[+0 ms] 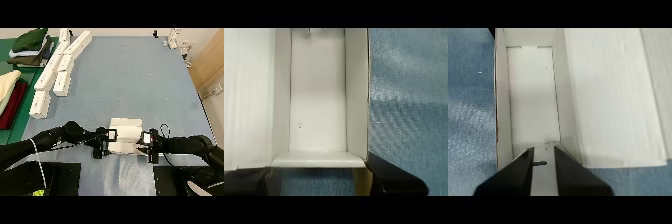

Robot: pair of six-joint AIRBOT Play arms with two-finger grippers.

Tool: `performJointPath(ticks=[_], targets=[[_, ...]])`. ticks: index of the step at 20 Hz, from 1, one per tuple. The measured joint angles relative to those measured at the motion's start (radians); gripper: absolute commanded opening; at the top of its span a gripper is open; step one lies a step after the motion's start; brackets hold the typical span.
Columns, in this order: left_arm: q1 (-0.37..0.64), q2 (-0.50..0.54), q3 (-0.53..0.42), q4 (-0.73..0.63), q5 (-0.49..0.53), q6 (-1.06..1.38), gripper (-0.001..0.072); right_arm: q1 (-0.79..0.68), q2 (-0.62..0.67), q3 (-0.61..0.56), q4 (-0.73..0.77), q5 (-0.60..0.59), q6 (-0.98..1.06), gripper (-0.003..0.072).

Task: Fold the box.

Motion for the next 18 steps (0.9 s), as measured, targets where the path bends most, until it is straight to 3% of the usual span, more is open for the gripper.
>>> performJointPath(ticks=[1,10,12,13,14,15,17,18], targets=[[0.0,0.0,0.0,0.0,0.0,0.0,0.0509,0.0,-0.005,0.0,0.003,0.001,-0.004,0.0665],[0.0,0.0,0.0,0.0,0.0,-0.002,0.0509,-0.001,-0.018,0.0,0.006,0.014,-0.018,0.0644],[0.0,0.0,0.0,0.0,0.0,-0.002,0.0509,-0.001,-0.015,0.005,-0.014,0.014,0.014,0.0276],[0.0,0.0,0.0,0.0,-0.001,-0.002,0.0508,-0.002,-0.011,0.012,-0.045,0.008,0.055,0.0259],[0.0,0.0,0.0,-0.001,-0.001,-0.002,0.0508,-0.003,-0.006,0.022,-0.083,-0.01,0.103,0.0193],[0.0,0.0,0.0,-0.001,-0.001,-0.001,0.0509,-0.003,-0.001,0.034,-0.129,-0.034,0.159,0.0077],[0.0,0.0,0.0,-0.001,-0.004,0.0,0.0508,-0.003,0.01,0.066,-0.251,-0.097,0.319,0.0005],[0.0,0.0,0.0,0.0,-0.003,0.001,0.0509,-0.003,0.015,0.083,-0.306,-0.13,0.407,0.0005]])
